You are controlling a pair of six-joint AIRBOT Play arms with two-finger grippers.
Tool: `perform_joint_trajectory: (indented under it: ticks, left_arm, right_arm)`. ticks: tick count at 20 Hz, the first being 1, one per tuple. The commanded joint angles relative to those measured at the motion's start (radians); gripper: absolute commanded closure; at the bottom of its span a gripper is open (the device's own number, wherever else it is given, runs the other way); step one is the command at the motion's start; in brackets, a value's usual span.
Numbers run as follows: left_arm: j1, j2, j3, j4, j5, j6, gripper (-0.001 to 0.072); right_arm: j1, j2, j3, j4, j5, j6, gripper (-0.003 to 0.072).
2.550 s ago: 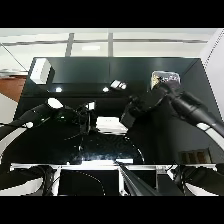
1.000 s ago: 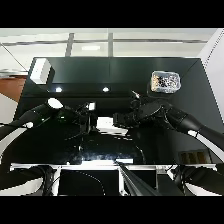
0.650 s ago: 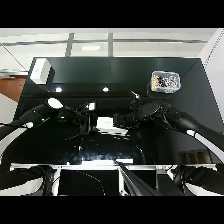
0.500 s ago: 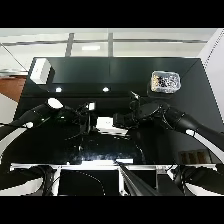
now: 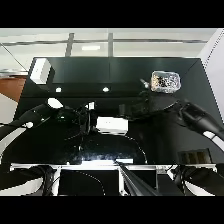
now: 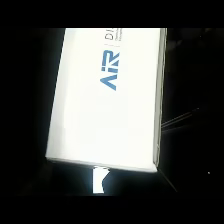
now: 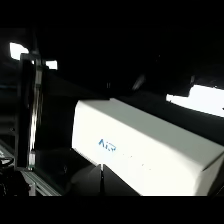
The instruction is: Fold the box and place the chain.
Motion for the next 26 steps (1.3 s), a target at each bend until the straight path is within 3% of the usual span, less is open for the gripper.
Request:
perform_joint_trajectory:
  ticks: [1, 5, 10, 14, 17, 21, 26]
  left_arm:
    - [0.002, 0.023, 0.002, 0.064, 0.002, -0.045, -0.0010]
    - [0.027, 0.154, 0.002, 0.228, 0.003, -0.181, -0.0010]
    - [-0.002, 0.283, 0.002, 0.082, -0.071, -0.150, -0.0010]
    - [-0.148, 0.237, 0.006, 0.039, 0.121, -0.124, 0.0000]
    - [-0.231, 0.174, 0.032, 0.038, 0.192, -0.132, -0.0001]
    - [-0.244, 0.100, 0.094, -0.011, 0.183, -0.159, -0.0001]
    - [-0.244, 0.055, 0.132, 0.015, 0.069, -0.206, -0.0001]
  right_arm:
    - [-0.098, 0.075, 0.005, -0.023, -0.046, -0.004, 0.0664]
    - [-0.191, 0.102, 0.005, -0.031, -0.093, -0.005, 0.0664]
    - [-0.205, 0.103, 0.005, -0.066, -0.092, -0.007, 0.0664]
    - [-0.205, 0.103, 0.005, -0.070, -0.093, -0.007, 0.0664]
    - [-0.205, 0.103, 0.005, -0.072, -0.093, -0.007, 0.0664]
    - [-0.205, 0.103, 0.005, -0.081, -0.093, -0.007, 0.0664]
    - [-0.205, 0.103, 0.005, -0.081, -0.094, -0.007, 0.0664]
